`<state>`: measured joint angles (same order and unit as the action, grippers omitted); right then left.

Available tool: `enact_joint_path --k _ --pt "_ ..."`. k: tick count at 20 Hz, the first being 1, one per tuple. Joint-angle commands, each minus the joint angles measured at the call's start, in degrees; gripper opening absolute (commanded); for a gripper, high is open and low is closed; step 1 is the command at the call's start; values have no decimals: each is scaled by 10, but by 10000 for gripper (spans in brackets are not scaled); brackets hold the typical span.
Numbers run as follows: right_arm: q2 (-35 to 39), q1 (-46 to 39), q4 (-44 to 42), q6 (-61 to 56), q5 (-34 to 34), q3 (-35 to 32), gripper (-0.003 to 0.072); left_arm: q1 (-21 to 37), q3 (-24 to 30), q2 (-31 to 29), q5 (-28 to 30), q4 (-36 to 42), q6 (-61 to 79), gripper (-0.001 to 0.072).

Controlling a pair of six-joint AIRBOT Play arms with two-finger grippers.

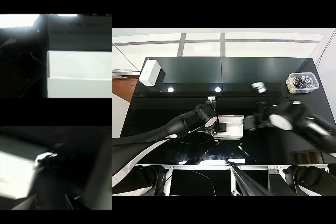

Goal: Fold the box and place the chain.

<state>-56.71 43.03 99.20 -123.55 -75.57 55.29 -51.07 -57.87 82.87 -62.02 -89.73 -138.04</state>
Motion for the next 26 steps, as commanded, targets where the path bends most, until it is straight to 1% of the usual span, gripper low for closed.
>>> enact_joint_path --k 1,2,3,5,6,7,8,9,10,11,13,16,17,19,21,26 --pt "82 -83 163 16 -76 -6 438 0 0 0 0 0 0 29" --pt "91 -138 177 27 -58 -15 438 0 0 0 0 0 0 30" --pt "92 -196 176 39 -24 -26 438 0 0 0 0 0 0 30" --pt "85 -314 154 56 95 -63 439 0 0 0 0 0 0 29" --pt "73 -369 132 71 164 -76 481 0 0 0 0 0 0 29" --pt "54 -415 92 108 235 -77 666 0 0 0 0 0 0 29" --pt "35 -448 49 157 304 -76 687 0 0 0 0 0 0 29" --pt "11 -473 12 190 360 -70 686 0 0 0 0 0 0 29" --pt "-24 -494 -7 192 389 -52 686 0 0 0 0 0 0 29" --pt "-70 -511 -14 192 390 -19 686 0 0 0 0 0 0 29" --pt "-165 -535 -19 192 358 68 685 0 0 0 0 0 0 29" --pt "-296 -555 -23 193 282 208 684 0 0 0 0 1 0 30" --pt "-336 -562 -34 193 255 251 672 0 0 0 0 3 0 29" --pt "-397 -570 -74 218 209 311 673 0 0 0 1 2 0 30" --pt "-435 -569 -85 238 188 336 666 0 0 0 1 2 0 30" --pt "-477 -569 -94 244 194 336 665 0 0 0 1 2 0 30"
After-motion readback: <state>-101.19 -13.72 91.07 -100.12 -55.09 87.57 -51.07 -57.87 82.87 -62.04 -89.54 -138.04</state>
